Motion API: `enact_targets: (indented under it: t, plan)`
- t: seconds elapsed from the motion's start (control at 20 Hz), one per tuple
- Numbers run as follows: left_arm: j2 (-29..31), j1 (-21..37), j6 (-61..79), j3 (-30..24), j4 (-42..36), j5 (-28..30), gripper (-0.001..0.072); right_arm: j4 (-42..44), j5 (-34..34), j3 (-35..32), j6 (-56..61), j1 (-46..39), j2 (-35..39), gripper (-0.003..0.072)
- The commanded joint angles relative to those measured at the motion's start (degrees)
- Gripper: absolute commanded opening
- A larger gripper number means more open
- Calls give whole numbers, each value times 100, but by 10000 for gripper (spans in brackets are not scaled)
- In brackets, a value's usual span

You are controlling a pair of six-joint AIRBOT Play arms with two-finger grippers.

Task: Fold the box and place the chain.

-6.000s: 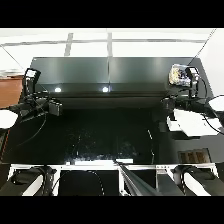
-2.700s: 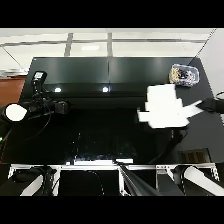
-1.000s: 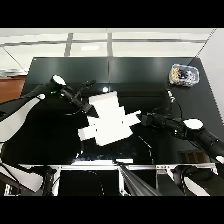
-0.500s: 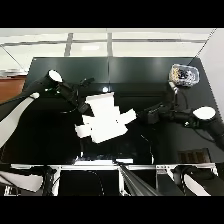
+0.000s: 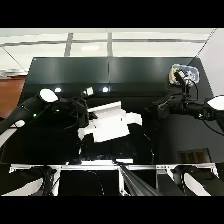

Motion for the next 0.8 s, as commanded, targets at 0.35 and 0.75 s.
enact_targets:
  t: [0.35, 0.75]
  plan:
    - [-844, -413, 1108, 452, -61, 671, 26, -1602, -837, 20, -2428, 1934, -219, 715]
    - [-955, -411, 1110, 452, -39, 509, 26, -1853, -702, -7, -3134, 2686, -1095, 715]
